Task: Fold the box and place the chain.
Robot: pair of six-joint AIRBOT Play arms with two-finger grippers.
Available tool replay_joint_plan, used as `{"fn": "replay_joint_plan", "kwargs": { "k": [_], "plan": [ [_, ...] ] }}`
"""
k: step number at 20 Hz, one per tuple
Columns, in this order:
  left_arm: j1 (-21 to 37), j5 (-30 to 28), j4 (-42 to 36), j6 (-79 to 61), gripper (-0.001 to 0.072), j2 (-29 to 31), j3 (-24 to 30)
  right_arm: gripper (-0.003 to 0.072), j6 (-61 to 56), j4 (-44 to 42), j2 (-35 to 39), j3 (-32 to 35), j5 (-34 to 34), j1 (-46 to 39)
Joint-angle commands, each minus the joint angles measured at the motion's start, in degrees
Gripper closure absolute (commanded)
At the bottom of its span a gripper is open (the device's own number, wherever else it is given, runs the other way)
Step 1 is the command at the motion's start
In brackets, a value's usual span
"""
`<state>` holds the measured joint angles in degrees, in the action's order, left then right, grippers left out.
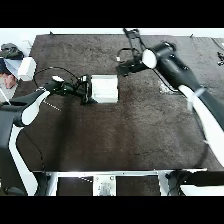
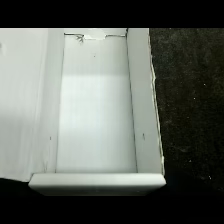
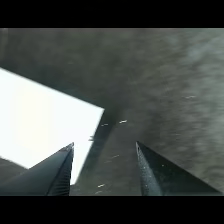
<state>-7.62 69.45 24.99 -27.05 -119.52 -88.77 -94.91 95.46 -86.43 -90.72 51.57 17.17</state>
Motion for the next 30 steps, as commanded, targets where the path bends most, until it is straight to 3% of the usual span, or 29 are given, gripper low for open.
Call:
{"fn": "replay_joint_plan", "kwargs": {
  "k": [1,3,6,7,9,13,16,17,18,23,30],
  "plan": [
    [0.04,0.00,0.02,0.00,0.0353,-0.02,0.02,0.0245,-0.13,0.55,10.97,18.03,-19.96,-4.42],
    [0.04,0.00,0.02,0.00,0.0353,-0.02,0.02,0.0245,-3.87,0.48,13.22,24.28,-22.73,-9.53],
    [0.04,-0.02,0.02,0.00,0.0353,-0.02,0.02,0.0247,-3.45,-0.11,12.07,25.09,-17.27,-18.97],
    [0.04,-0.02,0.02,0.00,0.0353,-0.02,0.02,0.0302,-1.68,-1.29,11.63,24.96,-16.63,-21.77],
    [0.04,0.00,0.02,0.00,0.0353,-0.02,0.02,0.0308,3.28,-5.31,9.68,23.41,-15.26,-26.91],
    [0.04,-0.02,0.02,-0.02,0.0353,-0.02,0.02,0.0308,14.82,-11.78,1.40,14.91,-4.44,-33.57],
    [0.04,0.00,0.02,0.00,0.0353,-0.02,0.02,0.0310,17.38,-11.76,-6.03,7.45,1.53,-36.46],
    [0.04,-0.02,0.02,-0.02,0.0353,-0.02,0.02,0.0410,17.38,-11.78,-8.20,5.16,3.02,-37.24],
    [0.04,-0.02,0.02,0.00,0.0353,-0.02,0.02,0.0423,17.86,-11.78,-9.77,3.56,3.72,-37.57],
    [0.04,-0.02,0.02,0.00,0.0353,-0.02,0.02,0.0400,22.32,-15.61,-16.61,-2.34,8.07,-37.66],
    [0.04,0.00,0.02,0.00,0.0353,-0.02,0.02,0.0389,23.15,-15.74,-19.43,-3.06,8.61,-37.53]
  ]
}}
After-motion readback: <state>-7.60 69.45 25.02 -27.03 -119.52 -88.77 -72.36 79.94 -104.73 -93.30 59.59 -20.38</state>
